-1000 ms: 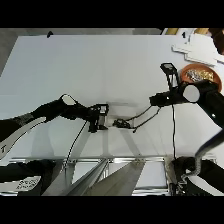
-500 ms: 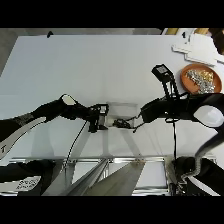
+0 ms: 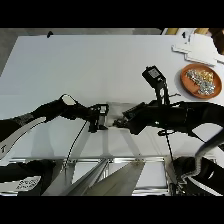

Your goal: Fold the box and place the chain.

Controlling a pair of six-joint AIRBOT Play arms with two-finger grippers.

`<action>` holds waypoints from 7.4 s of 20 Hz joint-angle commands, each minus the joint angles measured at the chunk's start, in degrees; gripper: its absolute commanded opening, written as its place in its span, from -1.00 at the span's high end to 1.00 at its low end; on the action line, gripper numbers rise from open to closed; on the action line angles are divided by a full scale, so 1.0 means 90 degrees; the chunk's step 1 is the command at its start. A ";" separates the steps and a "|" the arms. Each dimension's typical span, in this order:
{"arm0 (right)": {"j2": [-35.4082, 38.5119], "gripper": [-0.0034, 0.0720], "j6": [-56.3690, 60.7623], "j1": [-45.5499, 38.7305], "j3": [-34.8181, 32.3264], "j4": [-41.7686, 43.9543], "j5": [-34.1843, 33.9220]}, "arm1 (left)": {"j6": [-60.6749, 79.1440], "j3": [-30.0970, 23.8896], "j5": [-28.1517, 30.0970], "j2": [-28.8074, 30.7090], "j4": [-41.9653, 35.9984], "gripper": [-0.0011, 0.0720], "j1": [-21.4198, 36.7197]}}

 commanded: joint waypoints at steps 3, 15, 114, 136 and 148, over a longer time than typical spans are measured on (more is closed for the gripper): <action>-0.0182 0.86 0.0005 0.0209 0.0005 -0.0039 -0.0430 | 0.0002 0.0007 0.0002 0.0005 0.0000 0.55 0.0000; -0.1688 0.06 0.0279 0.0206 0.0197 -0.0386 -0.0321 | 0.0002 0.0007 0.0002 0.0005 0.0000 0.55 0.0000; -0.0080 0.86 -0.0359 0.0333 -0.0039 -0.0245 -0.0563 | 0.0002 0.0007 0.0002 0.0005 0.0000 0.55 0.0000; -0.1678 0.86 -0.0063 0.0525 -0.0041 -0.0699 -0.0413 | 0.0002 0.0007 0.0002 0.0005 0.0000 0.55 0.0000; -0.1855 0.23 -0.0034 -0.0270 0.0663 -0.0678 0.1642 | 0.0002 0.0007 0.0002 0.0005 0.0002 0.55 0.0000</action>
